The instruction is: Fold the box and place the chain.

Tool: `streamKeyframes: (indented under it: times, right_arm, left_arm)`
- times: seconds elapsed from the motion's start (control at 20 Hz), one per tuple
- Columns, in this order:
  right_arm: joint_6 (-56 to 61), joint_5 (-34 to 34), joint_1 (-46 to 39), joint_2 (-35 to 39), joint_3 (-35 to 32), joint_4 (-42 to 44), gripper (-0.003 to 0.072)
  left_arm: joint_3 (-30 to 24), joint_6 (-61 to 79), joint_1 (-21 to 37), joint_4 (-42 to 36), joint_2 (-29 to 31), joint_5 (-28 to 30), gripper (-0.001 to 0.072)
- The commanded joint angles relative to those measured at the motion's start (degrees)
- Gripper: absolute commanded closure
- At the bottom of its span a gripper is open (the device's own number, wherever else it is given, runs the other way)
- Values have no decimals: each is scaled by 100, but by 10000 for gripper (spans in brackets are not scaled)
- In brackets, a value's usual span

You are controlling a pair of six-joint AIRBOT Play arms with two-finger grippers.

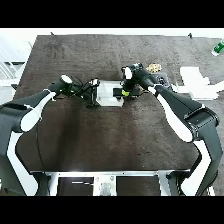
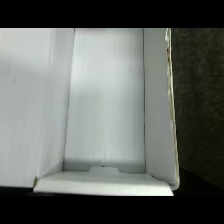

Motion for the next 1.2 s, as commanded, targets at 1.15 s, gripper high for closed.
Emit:
streamKeyframes:
  times: [1.15]
  right_arm:
    - [-2570,-1593,-2258,708,-225,391,323]
  left_arm:
    - [2,2,7,-9,2,-7,86]
